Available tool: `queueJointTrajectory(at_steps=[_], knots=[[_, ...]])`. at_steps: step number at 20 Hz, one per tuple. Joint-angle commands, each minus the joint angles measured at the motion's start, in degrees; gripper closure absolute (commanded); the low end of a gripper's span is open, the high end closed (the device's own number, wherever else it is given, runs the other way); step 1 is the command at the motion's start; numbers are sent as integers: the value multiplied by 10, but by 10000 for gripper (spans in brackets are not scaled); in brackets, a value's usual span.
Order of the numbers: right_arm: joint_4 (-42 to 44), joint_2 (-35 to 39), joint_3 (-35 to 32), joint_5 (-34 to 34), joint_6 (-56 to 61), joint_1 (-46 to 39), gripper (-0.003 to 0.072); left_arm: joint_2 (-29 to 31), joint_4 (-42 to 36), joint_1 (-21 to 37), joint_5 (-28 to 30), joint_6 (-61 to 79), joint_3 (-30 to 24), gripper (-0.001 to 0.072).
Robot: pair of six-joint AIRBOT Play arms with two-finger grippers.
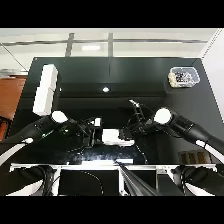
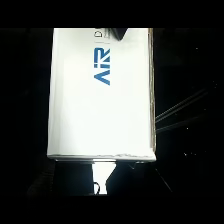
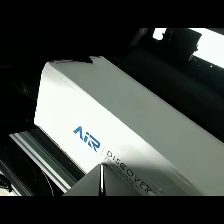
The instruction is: Fold the box and place the chain.
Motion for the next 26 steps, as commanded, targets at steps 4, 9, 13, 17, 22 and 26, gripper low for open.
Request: queueJointTrajectory(at_steps=[4,9,13,17,22,26], knots=[[-17,100,51,115,-20,-70,647,0,-1,0,-1,0,0,338],[-98,213,57,169,6,-195,647,24,21,9,-2,-18,0,-7],[-127,223,57,191,8,-249,647,93,119,38,-18,-110,0,-7],[-137,223,57,154,8,-254,647,137,63,24,-34,-131,3,-6],[-203,223,57,129,62,-260,647,84,42,-87,34,-169,55,-3],[-285,223,57,121,148,-305,647,11,38,-130,65,-175,99,-3]])
